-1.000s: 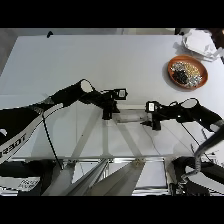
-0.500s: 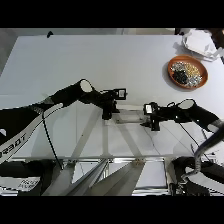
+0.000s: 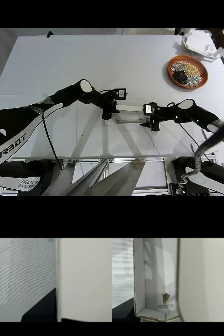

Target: Fold the box and place the chain.

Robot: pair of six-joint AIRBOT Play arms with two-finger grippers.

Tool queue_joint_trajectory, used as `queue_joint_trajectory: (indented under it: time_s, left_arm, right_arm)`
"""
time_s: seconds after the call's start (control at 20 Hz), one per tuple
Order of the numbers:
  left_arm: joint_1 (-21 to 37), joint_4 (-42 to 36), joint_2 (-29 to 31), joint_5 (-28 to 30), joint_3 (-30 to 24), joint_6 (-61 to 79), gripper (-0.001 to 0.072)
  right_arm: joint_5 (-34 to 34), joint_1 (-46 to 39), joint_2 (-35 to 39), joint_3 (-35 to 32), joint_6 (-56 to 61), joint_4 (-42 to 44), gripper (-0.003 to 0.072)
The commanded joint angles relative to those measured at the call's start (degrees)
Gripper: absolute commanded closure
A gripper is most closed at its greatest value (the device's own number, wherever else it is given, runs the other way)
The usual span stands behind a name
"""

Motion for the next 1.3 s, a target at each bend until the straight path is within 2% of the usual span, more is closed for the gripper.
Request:
queue_joint_trajectory:
  time_s: [0.0, 1.25]
  left_arm:
    - [-0.02, -0.02, -0.02, 0.04, 0.02, 0.00, 0.0698]
    - [-0.02, -0.02, -0.02, 0.04, 0.02, 0.00, 0.0698]
  right_arm:
    - [-0.02, 0.07, -0.04, -0.02, 0.11, -0.20, 0.0282]
    - [-0.37, 0.07, -0.02, 0.00, -0.13, -0.15, 0.0270]
